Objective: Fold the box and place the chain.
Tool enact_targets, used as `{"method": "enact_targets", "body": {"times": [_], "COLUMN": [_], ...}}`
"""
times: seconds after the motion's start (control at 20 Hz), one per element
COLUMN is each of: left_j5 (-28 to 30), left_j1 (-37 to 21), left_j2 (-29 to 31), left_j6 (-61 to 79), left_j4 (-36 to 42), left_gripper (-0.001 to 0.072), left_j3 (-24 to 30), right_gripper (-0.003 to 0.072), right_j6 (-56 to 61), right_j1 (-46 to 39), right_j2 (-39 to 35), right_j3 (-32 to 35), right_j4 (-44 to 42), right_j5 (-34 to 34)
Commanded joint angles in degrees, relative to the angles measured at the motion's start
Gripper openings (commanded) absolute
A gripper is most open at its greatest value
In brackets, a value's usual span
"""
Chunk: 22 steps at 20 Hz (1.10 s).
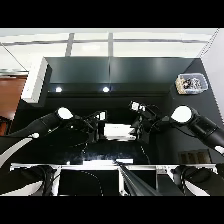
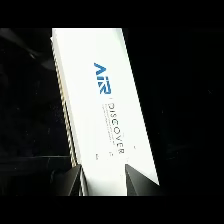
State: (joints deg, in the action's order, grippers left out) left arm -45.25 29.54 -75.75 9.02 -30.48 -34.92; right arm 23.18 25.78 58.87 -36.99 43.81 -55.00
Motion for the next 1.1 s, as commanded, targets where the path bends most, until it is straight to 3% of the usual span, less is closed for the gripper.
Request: {"method": "enact_targets", "body": {"times": [0.0, 0.35, 1.05], "left_j5": [0.0, 0.0, 0.0], "left_j1": [0.0, 0.0, 0.0], "left_j2": [0.0, 0.0, 0.0], "left_j6": [0.0, 0.0, 0.0], "left_j4": [0.0, -0.1, -0.1], "left_gripper": [0.0483, 0.0483, 0.0483], "left_j3": [0.0, 0.0, 0.0], "right_gripper": [0.0310, 0.0310, 0.0311], "right_j6": [0.1, 0.4, 0.4], "right_j1": [0.0, 0.0, 0.0], "right_j2": [0.0, 0.0, 0.0], "right_j3": [0.0, 0.0, 0.0], "right_j4": [0.0, -0.3, -0.1], "right_j5": [0.3, 2.4, -0.2]}}
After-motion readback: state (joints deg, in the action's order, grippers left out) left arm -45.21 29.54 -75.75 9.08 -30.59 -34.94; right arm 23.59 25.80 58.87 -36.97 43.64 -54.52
